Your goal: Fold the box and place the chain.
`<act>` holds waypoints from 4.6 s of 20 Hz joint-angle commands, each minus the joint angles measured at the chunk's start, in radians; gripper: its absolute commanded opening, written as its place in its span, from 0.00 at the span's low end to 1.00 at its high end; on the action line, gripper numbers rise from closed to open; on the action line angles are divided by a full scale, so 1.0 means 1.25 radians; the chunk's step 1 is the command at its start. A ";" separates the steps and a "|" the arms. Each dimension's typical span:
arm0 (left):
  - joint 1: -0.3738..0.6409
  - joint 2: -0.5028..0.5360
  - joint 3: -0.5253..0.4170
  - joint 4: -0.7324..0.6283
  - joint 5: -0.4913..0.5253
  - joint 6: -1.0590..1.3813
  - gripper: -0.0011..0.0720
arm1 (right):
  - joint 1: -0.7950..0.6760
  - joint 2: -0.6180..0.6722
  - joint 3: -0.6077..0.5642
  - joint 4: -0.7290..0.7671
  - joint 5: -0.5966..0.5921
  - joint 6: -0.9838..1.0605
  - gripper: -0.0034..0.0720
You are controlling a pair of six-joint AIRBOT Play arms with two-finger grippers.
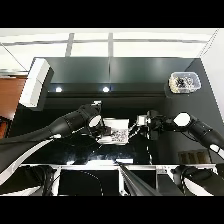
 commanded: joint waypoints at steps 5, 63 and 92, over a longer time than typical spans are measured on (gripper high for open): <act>0.000 0.000 0.000 0.000 0.000 0.000 0.06 | 0.000 -0.036 -0.001 0.079 -0.077 -0.048 0.96; 0.007 0.000 0.001 -0.002 0.010 -0.002 0.06 | 0.092 0.237 0.086 0.242 0.259 0.959 0.58; 0.472 0.373 -0.375 -0.533 0.087 1.837 0.99 | -0.209 0.344 0.086 0.179 0.406 0.960 0.58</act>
